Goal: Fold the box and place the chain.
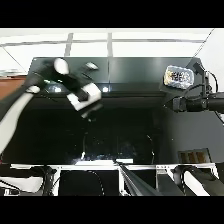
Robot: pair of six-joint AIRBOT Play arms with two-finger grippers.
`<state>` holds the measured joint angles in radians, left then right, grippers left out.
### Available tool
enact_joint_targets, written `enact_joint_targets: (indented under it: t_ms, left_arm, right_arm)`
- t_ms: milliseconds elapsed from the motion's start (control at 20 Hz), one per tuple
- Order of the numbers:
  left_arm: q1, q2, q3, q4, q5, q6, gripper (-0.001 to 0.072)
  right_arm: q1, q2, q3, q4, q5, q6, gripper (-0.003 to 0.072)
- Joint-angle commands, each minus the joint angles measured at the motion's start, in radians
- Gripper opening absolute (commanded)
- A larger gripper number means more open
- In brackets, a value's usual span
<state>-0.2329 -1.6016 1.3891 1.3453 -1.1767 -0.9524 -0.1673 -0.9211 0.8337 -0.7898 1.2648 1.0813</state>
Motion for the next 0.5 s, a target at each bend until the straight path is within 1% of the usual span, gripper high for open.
enact_joint_targets:
  t_ms: [0, 100, 150, 200, 300, 450]
  left_arm:
    - [0.296, 0.005, 0.033, 0.015, 0.099, -0.238, 0.0277]
    - [0.424, -0.008, 0.051, 0.016, 0.161, -0.256, 0.0277]
    - [0.477, -0.029, 0.075, 0.016, 0.183, -0.256, 0.0277]
    - [0.515, -0.06, 0.113, 0.016, 0.184, -0.256, 0.0277]
    - [0.564, -0.144, 0.211, 0.016, 0.179, -0.257, 0.0277]
    - [0.576, -0.286, 0.385, 0.015, 0.161, -0.294, 0.0278]
  right_arm:
    - [0.0, 0.0, 0.0, 0.003, -0.021, 0.003, 0.0011]
    - [0.0, 0.0, 0.0, 0.003, -0.036, 0.003, 0.0012]
    - [0.0, 0.0, 0.0, 0.003, -0.048, 0.003, 0.0012]
    - [0.0, 0.0, 0.0, 0.003, -0.064, 0.003, 0.0011]
    - [0.0, 0.0, 0.0, 0.004, -0.096, 0.003, 0.0011]
    - [0.0, 0.0, 0.0, 0.007, -0.113, 0.003, 0.0012]
